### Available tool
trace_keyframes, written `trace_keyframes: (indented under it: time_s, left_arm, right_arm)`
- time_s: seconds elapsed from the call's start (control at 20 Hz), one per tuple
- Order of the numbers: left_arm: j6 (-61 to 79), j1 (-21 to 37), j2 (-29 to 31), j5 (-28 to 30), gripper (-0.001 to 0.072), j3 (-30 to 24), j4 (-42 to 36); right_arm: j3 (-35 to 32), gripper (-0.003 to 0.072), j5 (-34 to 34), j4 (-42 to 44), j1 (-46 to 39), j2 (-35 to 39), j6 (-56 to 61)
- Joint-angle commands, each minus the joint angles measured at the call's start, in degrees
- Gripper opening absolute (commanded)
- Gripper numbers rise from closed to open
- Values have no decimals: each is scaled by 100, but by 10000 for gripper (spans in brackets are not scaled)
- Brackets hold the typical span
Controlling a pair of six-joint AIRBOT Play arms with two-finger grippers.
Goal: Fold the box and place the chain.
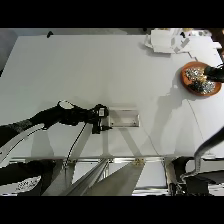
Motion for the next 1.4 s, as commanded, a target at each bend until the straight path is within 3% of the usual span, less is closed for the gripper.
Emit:
trace_keyframes:
  time_s: [0.0,0.2,0.7,0.75,0.85,1.35]
  left_arm:
    - [2,2,2,2,137,2,2]
    - [2,2,2,2,137,2,2]
    - [2,2,0,2,137,2,2]
    - [2,2,2,2,137,0,2]
    - [2,2,0,2,137,2,2]
    - [2,2,0,2,137,2,2]
  right_arm:
    - [149,158,-98,332,-68,-459,-461]
    - [149,159,-79,732,-68,-671,-898]
    - [146,151,387,737,-61,-807,-1117]
    - [146,56,437,726,-63,-846,-1117]
    - [149,19,428,726,-61,-813,-1108]
    - [149,18,549,933,-61,754,-1091]
